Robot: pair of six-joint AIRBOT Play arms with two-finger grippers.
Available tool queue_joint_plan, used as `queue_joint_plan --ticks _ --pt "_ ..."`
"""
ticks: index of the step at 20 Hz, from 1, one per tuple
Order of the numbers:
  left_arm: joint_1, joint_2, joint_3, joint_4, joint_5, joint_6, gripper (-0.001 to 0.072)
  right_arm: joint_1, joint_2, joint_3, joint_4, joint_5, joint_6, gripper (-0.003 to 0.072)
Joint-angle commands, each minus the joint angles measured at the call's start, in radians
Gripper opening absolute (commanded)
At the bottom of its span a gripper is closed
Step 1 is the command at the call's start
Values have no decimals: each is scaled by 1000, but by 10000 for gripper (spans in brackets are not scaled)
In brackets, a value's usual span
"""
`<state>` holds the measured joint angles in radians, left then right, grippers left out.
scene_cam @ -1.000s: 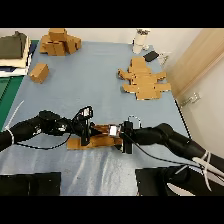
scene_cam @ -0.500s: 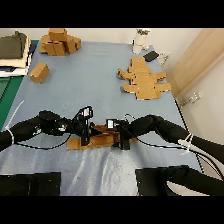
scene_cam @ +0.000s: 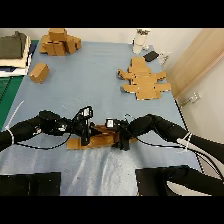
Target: Fold the box.
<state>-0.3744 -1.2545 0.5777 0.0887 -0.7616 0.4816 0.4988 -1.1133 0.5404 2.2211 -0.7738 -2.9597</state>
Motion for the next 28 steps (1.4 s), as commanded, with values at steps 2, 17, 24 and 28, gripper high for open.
queue_joint_plan --ticks 2,17,24,28 --pt "0 0 1 0 0 0 12 2 -1 0 2 -67 0 700" --pt "0 0 1 0 0 0 12 25 -1 0 -3 2 -44 629" --pt "0 0 1 0 0 0 12 25 -1 0 -6 -2 -44 518" --pt "0 0 1 0 0 0 12 25 -1 0 -6 -3 -43 519"
